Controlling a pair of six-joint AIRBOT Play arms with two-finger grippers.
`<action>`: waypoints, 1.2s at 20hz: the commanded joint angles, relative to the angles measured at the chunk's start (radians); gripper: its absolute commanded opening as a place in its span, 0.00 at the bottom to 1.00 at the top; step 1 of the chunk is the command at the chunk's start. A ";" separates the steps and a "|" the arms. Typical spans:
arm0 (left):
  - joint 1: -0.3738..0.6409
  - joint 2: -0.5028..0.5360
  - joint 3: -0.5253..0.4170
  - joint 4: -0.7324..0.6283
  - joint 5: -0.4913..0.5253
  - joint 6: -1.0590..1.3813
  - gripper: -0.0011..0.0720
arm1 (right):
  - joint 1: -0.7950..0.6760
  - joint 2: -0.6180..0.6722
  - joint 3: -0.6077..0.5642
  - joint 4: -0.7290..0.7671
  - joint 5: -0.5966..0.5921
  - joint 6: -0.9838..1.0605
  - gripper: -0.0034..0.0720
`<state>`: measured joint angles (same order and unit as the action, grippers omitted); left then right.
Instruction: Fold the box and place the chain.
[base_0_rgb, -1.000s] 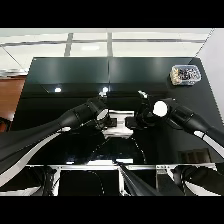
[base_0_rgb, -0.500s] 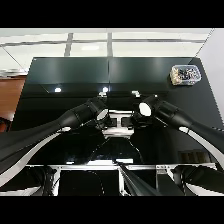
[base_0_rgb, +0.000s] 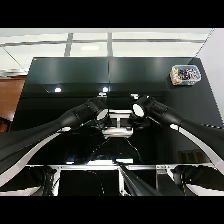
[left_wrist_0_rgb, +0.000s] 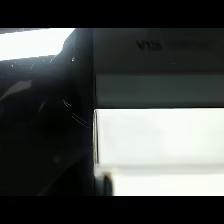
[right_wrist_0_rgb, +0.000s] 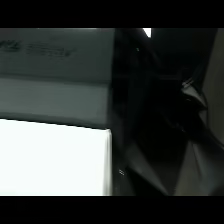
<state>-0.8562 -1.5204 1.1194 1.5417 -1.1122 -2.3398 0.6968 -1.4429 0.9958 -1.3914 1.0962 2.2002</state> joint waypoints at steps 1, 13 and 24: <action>0.001 0.001 0.001 -0.038 -0.003 0.002 0.06 | 0.001 -0.007 0.001 0.011 -0.029 0.011 0.15; 0.001 0.001 0.001 -0.035 0.004 0.002 0.06 | 0.001 -0.004 0.001 0.010 -0.003 0.016 0.07; 0.001 0.001 0.001 -0.003 0.044 0.002 0.06 | 0.001 -0.003 0.001 0.007 0.006 -0.017 0.07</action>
<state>-0.8551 -1.5204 1.1194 1.5162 -1.0943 -2.3379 0.6968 -1.4471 0.9962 -1.3869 1.0950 2.1952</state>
